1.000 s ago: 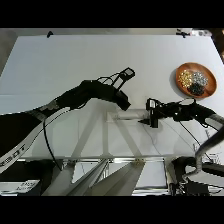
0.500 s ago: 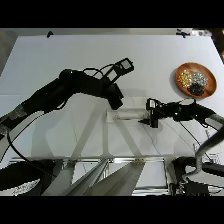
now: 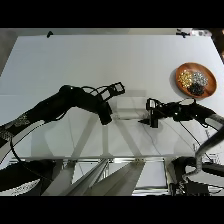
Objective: Fold the box and place the chain.
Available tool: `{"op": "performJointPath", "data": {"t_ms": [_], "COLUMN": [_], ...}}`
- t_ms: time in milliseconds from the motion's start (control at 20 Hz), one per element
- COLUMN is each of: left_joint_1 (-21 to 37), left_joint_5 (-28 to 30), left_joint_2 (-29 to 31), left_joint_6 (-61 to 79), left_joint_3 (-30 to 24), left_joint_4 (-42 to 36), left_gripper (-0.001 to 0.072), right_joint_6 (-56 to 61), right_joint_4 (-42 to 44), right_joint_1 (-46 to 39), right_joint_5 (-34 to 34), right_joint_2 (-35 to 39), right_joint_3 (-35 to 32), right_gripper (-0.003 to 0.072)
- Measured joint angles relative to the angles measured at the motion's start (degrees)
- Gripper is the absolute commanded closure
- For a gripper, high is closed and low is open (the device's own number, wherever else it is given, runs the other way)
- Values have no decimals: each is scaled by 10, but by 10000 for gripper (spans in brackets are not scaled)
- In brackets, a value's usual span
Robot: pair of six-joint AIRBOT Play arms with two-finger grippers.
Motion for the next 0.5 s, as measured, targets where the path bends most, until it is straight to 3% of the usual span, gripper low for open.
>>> {"op": "performJointPath", "data": {"t_ms": [250,450,500], "left_joint_1": [0,0,0], "left_joint_5": [-59,-93,-103], "left_joint_2": [-13,-27,-29], "left_joint_6": [12,54,71], "left_joint_3": [-49,-60,-61], "left_joint_4": [-3,-2,-1], "left_gripper": [690,383,339], "right_joint_6": [0,0,0], "right_joint_4": [0,0,0], "right_joint_1": [0,0,0], "right_joint_5": [0,0,0], "right_joint_2": [0,0,0], "right_joint_3": [0,0,0], "right_gripper": [351,351,351]}}
